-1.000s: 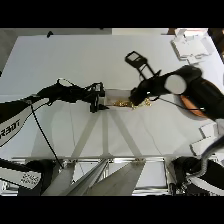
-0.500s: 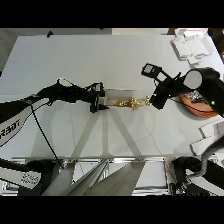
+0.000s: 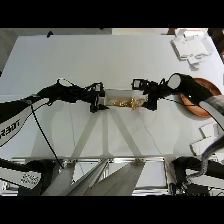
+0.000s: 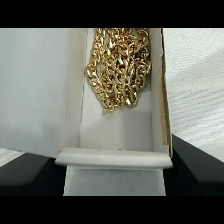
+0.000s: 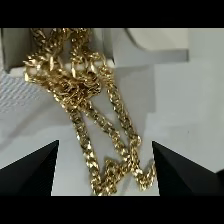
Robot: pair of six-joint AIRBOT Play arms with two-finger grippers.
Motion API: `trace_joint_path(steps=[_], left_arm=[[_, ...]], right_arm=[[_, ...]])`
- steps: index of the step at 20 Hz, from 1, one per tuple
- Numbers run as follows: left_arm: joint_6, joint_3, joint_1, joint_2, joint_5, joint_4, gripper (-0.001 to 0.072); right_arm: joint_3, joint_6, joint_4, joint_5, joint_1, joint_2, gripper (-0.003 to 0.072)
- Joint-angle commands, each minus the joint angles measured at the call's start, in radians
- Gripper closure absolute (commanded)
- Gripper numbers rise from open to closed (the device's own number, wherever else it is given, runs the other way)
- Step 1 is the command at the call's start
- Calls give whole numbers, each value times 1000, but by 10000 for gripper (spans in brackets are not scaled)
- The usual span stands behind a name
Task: Fold the box and place the chain.
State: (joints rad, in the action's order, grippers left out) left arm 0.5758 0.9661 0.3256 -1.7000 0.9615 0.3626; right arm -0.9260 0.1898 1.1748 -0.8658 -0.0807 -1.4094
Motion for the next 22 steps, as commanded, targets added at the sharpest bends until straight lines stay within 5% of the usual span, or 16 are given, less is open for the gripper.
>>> trace_joint_path(steps=[1,6,7,10,11,22], left_arm=[[0,0,0,0,0,0,368],[0,0,0,0,0,0,368],[0,0,0,0,0,0,368],[0,0,0,0,0,0,368],[0,0,0,0,0,0,368],[0,0,0,0,0,0,368]], right_arm=[[0,-96,-32,81,1,-74,45],[0,-94,-32,91,1,-127,54],[0,-93,-32,85,1,-132,113],[0,-85,-31,26,1,-133,625],[0,-85,-31,3,1,-133,675],[0,295,-34,-32,1,23,675]])
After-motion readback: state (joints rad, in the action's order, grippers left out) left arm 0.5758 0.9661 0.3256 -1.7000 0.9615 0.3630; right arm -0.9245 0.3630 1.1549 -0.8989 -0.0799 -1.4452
